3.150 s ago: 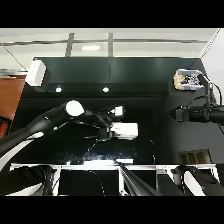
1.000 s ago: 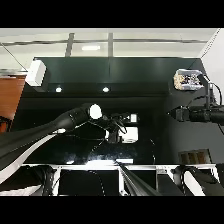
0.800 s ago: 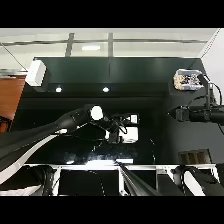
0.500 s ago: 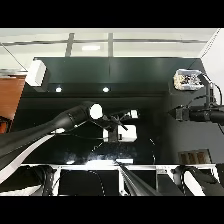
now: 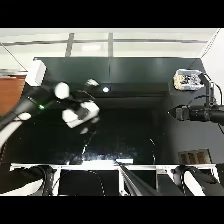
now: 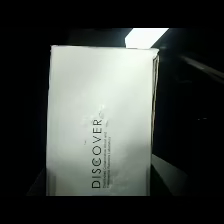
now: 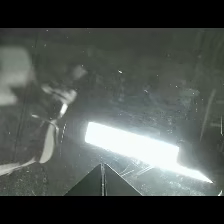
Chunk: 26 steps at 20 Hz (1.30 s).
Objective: Fold the box and place the chain.
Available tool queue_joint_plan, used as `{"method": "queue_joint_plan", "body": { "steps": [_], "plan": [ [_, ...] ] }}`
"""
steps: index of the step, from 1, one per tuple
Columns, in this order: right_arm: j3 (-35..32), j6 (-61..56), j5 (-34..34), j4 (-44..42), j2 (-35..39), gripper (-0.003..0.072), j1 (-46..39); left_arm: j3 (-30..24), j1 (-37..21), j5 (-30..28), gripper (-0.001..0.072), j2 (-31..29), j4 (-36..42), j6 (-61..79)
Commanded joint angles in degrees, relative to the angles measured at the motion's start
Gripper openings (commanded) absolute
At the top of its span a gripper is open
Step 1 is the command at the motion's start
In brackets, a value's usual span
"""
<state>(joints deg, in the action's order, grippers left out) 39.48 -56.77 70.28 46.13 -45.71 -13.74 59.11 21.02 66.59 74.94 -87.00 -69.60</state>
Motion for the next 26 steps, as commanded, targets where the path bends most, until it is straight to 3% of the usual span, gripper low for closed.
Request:
{"method": "queue_joint_plan", "body": {
  "steps": [1, 5, 8, 12, 16, 20, 21, 22, 23, 26],
  "plan": [
    [-0.04, -0.04, -0.07, -0.02, 0.02, 0.0015, -0.02, 0.07, -16.72, 4.52, 0.0334, -0.94, -6.14, -9.92],
    [-0.04, -0.04, -0.07, -0.02, 0.02, 0.0015, -0.02, 0.07, -37.55, -2.21, 0.036, -0.92, -1.03, -16.61],
    [-0.04, -0.02, -0.24, -0.04, 0.02, 0.0015, -0.02, 0.09, -44.98, -12.9, 0.036, 0.13, 1.4, -15.69],
    [-0.04, -0.04, -2.16, -4.9, 0.02, 0.0015, -0.02, 1.79, -45.07, -24.37, 0.036, 5.16, 7.65, -0.15],
    [-0.02, -0.04, -4.92, -5.57, 0.02, 0.0015, -0.02, 7.82, -44.7, -25.05, 0.0359, 13.27, 6.62, 2.69],
    [-0.04, -0.28, -5.22, -5.57, 0.0, 0.0015, -0.02, 12.5, -43.58, -26.12, 0.0359, 17.79, 7.06, 5.31],
    [-0.04, -0.28, -5.25, -5.6, 0.0, 0.0015, -0.02, 13.35, -43.25, -25.99, 0.0392, 18.43, 7.23, 5.29],
    [-0.04, -0.31, -5.22, -5.57, 0.0, 0.0015, -0.02, 14.1, -43.04, -25.75, 0.0601, 18.58, 7.17, 5.2],
    [-0.04, -0.31, -5.22, -5.6, 0.0, 0.0015, -0.02, 14.99, -42.88, -25.18, 0.0713, 18.56, 6.88, 4.39],
    [-0.02, -0.24, -5.16, -5.57, 0.02, 0.0015, -0.02, 20.76, -42.84, -16.09, 0.0713, 18.03, 6.27, 2.16]
  ]
}}
